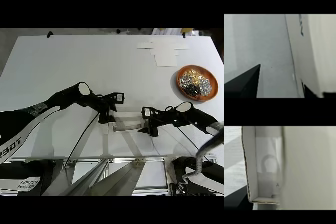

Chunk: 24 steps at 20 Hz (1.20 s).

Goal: Fold the box and place the chain.

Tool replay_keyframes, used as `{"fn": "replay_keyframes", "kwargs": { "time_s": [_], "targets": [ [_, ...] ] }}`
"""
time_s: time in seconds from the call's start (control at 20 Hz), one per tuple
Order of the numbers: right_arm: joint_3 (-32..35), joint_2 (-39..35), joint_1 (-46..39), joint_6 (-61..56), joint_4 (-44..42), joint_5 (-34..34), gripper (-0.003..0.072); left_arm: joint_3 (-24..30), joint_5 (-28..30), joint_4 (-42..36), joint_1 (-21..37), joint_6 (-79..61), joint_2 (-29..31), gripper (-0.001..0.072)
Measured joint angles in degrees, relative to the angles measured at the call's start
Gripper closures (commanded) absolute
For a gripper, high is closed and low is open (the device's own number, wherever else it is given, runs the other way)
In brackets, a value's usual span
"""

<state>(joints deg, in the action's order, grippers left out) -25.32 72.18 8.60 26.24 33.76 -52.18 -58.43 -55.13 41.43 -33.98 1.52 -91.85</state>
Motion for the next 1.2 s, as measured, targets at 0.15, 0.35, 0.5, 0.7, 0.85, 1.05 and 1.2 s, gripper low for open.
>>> {"fn": "replay_keyframes", "kwargs": {
  "time_s": [0.15, 0.35, 0.5, 0.7, 0.85, 1.05, 1.2],
  "targets": [
    [0.0, 0.0, 0.0, -0.24, -0.22, 0.22, 0.032, 0.0, -0.24, 1.53, 0.0, 0.52, 1.92, 0.0126],
    [0.02, 0.0, -0.02, -0.31, -0.35, 0.44, 0.032, 0.0, -1.38, 9.31, 0.0, 6.54, 5.75, 0.0128],
    [0.02, 0.02, -0.02, -0.35, -0.42, 0.55, 0.032, 0.0, -4.33, 17.07, 0.0, 14.05, 10.08, 0.0402],
    [-0.02, 0.02, -0.02, -0.44, -0.5, 0.74, 0.032, 0.02, -9.42, 23.21, -0.33, 22.95, 17.03, 0.071],
    [-0.02, 0.02, -0.02, -0.31, -0.44, 0.68, 0.032, 0.02, -11.98, 24.65, -3.17, 30.05, 20.5, 0.071],
    [-0.02, 0.0, -0.02, -0.26, -0.39, 0.63, 0.032, 0.02, -8.24, 23.87, -12.04, 34.97, 20.76, 0.071],
    [-0.02, 0.0, -0.02, -0.24, -0.37, 0.59, 0.032, 0.02, 2.56, 23.21, -17.9, 38.29, 18.49, 0.071]
  ]
}}
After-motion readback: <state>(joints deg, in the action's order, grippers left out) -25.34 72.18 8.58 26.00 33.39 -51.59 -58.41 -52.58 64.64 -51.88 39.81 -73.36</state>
